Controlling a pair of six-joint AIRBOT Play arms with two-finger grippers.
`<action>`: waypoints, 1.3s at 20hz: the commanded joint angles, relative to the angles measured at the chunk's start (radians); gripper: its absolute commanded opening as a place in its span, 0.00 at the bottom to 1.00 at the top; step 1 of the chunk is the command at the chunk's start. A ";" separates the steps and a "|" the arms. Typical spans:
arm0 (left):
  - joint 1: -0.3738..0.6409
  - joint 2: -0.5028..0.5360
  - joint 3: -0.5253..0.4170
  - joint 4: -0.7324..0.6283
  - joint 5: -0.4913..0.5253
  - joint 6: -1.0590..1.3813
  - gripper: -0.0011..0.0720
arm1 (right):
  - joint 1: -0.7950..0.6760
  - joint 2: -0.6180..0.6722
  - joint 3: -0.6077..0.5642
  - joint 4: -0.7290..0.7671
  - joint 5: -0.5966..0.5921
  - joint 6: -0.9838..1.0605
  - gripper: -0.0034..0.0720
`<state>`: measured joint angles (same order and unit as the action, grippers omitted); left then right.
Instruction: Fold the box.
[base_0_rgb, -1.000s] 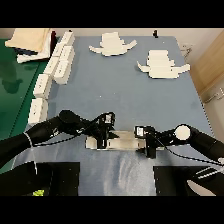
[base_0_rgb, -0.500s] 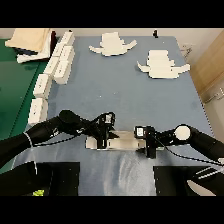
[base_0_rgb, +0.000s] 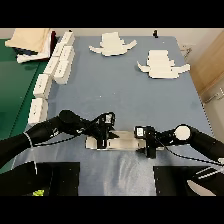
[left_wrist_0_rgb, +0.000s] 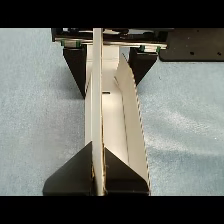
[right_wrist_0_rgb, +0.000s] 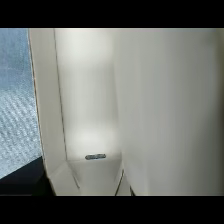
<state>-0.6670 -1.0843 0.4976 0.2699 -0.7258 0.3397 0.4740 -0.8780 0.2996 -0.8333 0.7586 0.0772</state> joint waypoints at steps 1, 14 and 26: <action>0.000 0.000 0.000 0.000 0.000 0.000 0.04 | 0.001 0.000 0.000 0.000 0.000 0.000 0.71; 0.000 0.000 0.000 -0.003 0.000 -0.011 0.62 | 0.001 0.000 0.000 0.000 0.000 0.000 0.71; 0.115 0.305 0.000 0.616 -0.187 -1.032 0.89 | 0.001 0.000 0.000 0.000 0.000 0.000 0.71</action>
